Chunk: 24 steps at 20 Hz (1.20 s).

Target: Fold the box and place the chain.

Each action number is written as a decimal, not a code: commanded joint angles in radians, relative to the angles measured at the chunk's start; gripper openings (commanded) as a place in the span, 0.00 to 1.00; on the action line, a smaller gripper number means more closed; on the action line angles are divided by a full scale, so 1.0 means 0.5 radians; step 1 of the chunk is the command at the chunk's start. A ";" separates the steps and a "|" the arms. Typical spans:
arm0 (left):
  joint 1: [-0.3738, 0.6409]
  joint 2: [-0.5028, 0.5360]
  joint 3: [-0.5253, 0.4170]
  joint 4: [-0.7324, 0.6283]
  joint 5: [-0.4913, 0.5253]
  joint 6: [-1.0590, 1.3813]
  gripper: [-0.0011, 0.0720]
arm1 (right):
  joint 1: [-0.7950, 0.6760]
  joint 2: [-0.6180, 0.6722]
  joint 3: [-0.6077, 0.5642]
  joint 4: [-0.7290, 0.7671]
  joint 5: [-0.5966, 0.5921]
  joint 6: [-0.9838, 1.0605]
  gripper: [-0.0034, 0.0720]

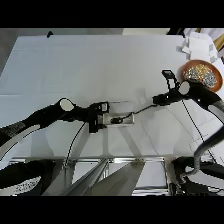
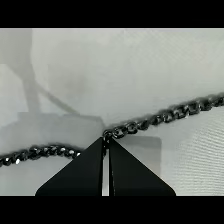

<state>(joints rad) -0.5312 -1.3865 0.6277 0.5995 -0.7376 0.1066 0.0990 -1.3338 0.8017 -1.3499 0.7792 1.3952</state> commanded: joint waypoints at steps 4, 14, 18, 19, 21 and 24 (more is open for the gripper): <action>-0.001 0.000 -0.001 0.000 0.000 0.001 0.03 | -0.001 0.410 0.000 0.051 0.163 -0.032 0.07; -0.001 -0.001 -0.001 0.000 0.000 0.001 0.03 | 0.366 1.130 -0.002 0.150 0.428 -0.100 0.07; -0.001 0.000 -0.001 0.000 0.000 0.001 0.03 | 0.761 1.171 -0.018 0.171 0.410 -0.121 0.07; -0.001 -0.001 -0.001 0.000 0.000 0.001 0.03 | 0.845 1.171 -0.035 0.203 0.354 -0.121 0.07; -0.001 0.000 -0.001 0.000 0.001 0.001 0.03 | 0.992 1.171 -0.065 0.248 0.201 -0.121 0.07; -0.001 0.000 -0.001 0.000 0.000 0.001 0.03 | 1.116 1.171 -0.066 0.293 -0.023 -0.122 0.07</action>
